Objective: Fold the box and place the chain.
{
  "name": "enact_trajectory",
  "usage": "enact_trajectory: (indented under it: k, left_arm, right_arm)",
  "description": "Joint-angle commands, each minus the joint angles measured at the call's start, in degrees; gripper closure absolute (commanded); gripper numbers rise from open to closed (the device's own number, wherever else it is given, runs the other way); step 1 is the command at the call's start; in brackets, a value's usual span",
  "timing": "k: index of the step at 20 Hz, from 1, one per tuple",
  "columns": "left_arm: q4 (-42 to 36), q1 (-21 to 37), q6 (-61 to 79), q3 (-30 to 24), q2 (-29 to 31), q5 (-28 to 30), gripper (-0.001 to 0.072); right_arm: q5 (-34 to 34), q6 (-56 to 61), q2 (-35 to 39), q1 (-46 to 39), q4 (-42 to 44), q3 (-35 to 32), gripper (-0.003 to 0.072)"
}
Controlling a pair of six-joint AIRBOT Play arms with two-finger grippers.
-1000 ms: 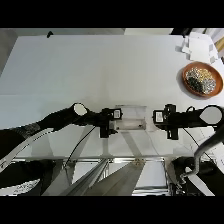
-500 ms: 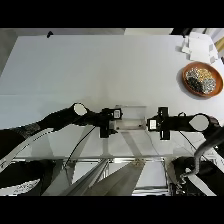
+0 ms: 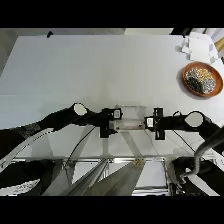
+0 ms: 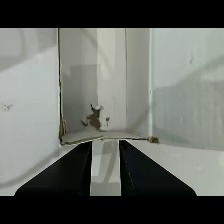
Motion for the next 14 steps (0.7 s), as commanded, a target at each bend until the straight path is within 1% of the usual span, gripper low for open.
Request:
enact_trajectory:
  k: [1,7,10,12,13,14]
  left_arm:
    - [0.02,0.04,0.0,0.0,0.02,0.02,0.063]
    - [0.02,0.04,0.0,0.0,0.02,0.02,0.063]
    - [0.02,0.04,0.0,0.0,0.02,0.02,0.063]
    - [0.02,0.04,0.0,0.0,0.02,0.02,0.063]
    - [0.02,0.04,0.0,0.0,0.02,0.02,0.063]
    - [0.02,0.04,0.0,0.0,0.02,0.02,0.063]
  right_arm:
    - [-0.09,-4.5,-0.98,0.07,6.78,-0.02,0.0519]
    - [-0.07,-4.76,-3.1,0.07,7.61,-0.02,0.0517]
    - [-0.09,-4.76,-4.07,0.07,8.39,-0.02,0.049]
    - [-0.5,-4.76,-4.87,0.07,10.08,-0.02,0.0298]
    - [-0.98,-4.76,-5.35,0.07,10.69,-0.02,0.0274]
    - [-1.09,-4.76,-5.68,0.07,10.8,-0.02,0.0274]
